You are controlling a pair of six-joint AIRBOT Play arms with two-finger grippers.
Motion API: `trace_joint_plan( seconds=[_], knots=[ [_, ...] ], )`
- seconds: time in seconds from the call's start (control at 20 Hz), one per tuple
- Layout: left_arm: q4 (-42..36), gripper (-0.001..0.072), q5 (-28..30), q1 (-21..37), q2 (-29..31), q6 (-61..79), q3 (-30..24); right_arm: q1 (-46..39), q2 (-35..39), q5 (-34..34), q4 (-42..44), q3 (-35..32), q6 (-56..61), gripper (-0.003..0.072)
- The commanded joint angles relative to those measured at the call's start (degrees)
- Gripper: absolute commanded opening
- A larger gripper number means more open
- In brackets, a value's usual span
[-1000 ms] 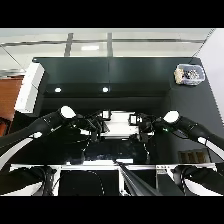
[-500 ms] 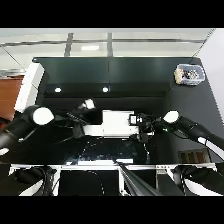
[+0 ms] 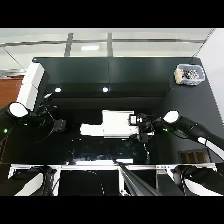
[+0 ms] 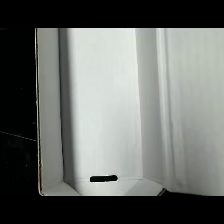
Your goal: Fold the box and place the chain.
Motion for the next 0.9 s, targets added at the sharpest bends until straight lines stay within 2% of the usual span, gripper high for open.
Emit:
trace_joint_plan(
  seconds=[0.0,0.1,0.35,0.55,0.7,0.8,0.85],
  knots=[
    [-8.8,0.0024,-2.2,4.5,-7.1,-1.5,-1.6,0.0,0.0,0.0,0.0,0.0,0.0,0.0046],
    [-13.1,0.0024,-1.0,2.5,-11.3,0.0,-1.6,0.0,0.0,0.0,0.0,0.0,0.0,0.0046],
    [-31.6,0.0025,-1.2,-2.4,-18.7,12.9,-1.5,0.0,0.0,0.0,0.0,0.0,0.0,0.0046],
    [-32.1,0.0028,-0.4,-7.0,-19.6,16.0,-1.0,0.0,0.0,0.0,0.0,0.0,0.0,0.0046],
    [-32.7,0.0032,-1.3,-8.3,-19.6,19.2,-1.0,0.0,0.0,0.0,0.0,0.0,0.0,0.0046],
    [-34.8,0.0145,-4.1,-8.2,-19.6,23.1,-1.0,0.0,0.0,0.0,0.0,0.0,0.0,0.0046],
    [-35.9,0.0145,-5.6,-8.2,-19.6,25.1,-1.0,0.0,0.0,0.0,0.0,0.0,0.0,0.0046]
  ],
)
